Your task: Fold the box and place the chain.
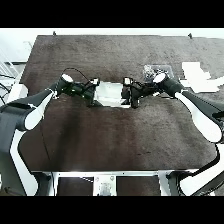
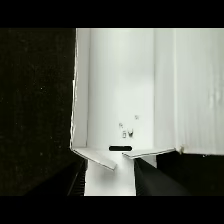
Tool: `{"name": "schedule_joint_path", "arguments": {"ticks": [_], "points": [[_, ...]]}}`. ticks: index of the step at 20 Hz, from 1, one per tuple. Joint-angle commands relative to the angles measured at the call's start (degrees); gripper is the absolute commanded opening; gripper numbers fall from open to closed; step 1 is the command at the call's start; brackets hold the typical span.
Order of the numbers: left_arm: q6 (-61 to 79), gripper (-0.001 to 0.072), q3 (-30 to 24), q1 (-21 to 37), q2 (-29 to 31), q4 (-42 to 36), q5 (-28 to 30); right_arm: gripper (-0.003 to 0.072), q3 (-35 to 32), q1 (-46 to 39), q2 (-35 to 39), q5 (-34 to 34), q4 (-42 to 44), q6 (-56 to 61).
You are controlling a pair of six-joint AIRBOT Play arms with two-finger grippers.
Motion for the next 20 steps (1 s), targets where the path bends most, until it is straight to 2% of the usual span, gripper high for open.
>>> {"name": "schedule_joint_path", "arguments": {"ticks": [1, 2, 10, 11, 13, 18, 20], "points": [[0.0, 0.0651, 0.0, 0.0, 0.0, 0.0, 0.0, 0.0319, 0.1, 0.3, 0.0, -1.6, 1.7, 0.0], [0.0, 0.0651, 0.0, 0.0, 0.0, 0.0, 0.0, 0.0272, 0.1, 0.5, 0.0, -1.6, 1.9, -0.4], [0.0, 0.0651, 0.0, 0.0, 0.0, 0.0, 0.0, 0.0274, 0.1, 3.1, -0.3, -5.4, 4.9, -1.9], [0.0, 0.0651, 0.0, 0.0, 0.0, 0.0, 0.0, 0.0294, 0.1, 3.2, -0.5, -6.6, 4.9, -1.9], [0.0, 0.0651, 0.0, 0.0, 0.0, 0.0, 0.0, 0.0457, 0.0, 3.2, -0.7, -7.8, 4.9, -1.9], [0.0, 0.0651, 0.0, 0.0, 0.0, 0.0, -0.2, 0.0544, 0.1, 1.9, -0.7, -8.1, 3.4, -1.9], [0.0, 0.0651, 0.0, 0.0, 0.0, 0.0, -0.4, 0.0545, 0.2, 1.4, -0.7, -8.1, 2.2, -1.9]]}}
